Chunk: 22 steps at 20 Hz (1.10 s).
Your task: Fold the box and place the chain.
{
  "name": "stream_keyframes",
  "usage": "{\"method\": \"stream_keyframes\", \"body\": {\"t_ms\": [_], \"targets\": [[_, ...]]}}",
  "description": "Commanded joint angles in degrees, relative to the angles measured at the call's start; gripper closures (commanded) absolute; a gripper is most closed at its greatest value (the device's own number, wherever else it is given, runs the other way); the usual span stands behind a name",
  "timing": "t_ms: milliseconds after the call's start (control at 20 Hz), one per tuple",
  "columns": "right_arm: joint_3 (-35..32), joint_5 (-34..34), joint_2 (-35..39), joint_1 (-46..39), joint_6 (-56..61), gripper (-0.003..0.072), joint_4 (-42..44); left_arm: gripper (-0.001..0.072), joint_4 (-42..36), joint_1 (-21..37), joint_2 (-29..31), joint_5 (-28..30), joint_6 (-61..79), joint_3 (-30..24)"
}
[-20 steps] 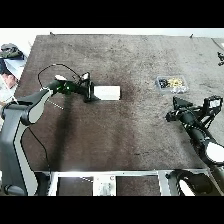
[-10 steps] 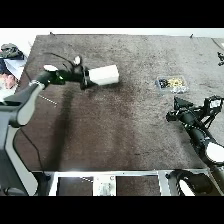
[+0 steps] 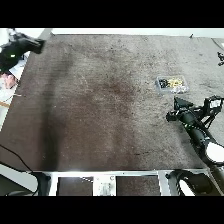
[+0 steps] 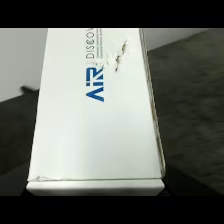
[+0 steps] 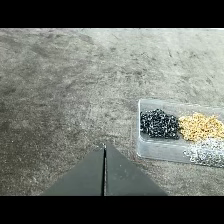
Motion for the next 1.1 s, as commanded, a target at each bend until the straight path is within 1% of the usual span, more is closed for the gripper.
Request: {"method": "stream_keyframes", "body": {"t_ms": [0,100,200,350,600,900,1050], "targets": [[-0.02,0.00,0.07,0.04,0.00,0.0698,0.00,0.0698,6.16,6.14,-1.33,5.90,-10.78,-0.98],[-0.02,0.00,0.07,0.04,0.00,0.0698,0.00,0.0698,7.93,7.61,-3.85,5.60,-13.97,-0.98],[-0.02,0.00,0.07,0.04,0.00,0.0698,0.00,0.0698,11.02,7.89,-5.95,6.14,-13.92,-0.96],[-0.02,0.00,0.07,0.04,0.00,0.0697,0.00,0.0699,11.50,8.20,-9.03,6.67,-18.08,-0.92],[-0.02,0.00,0.07,0.04,0.00,0.0698,-0.02,0.0698,12.28,9.55,-13.84,3.39,-17.14,-0.92],[-0.02,0.00,0.07,0.02,-0.02,0.0697,0.00,0.0698,12.17,9.38,-16.74,3.61,-15.12,-0.92],[-0.02,0.00,0.07,0.04,0.00,0.0698,0.00,0.0698,12.22,9.38,-16.90,4.81,-13.44,-0.92]]}}
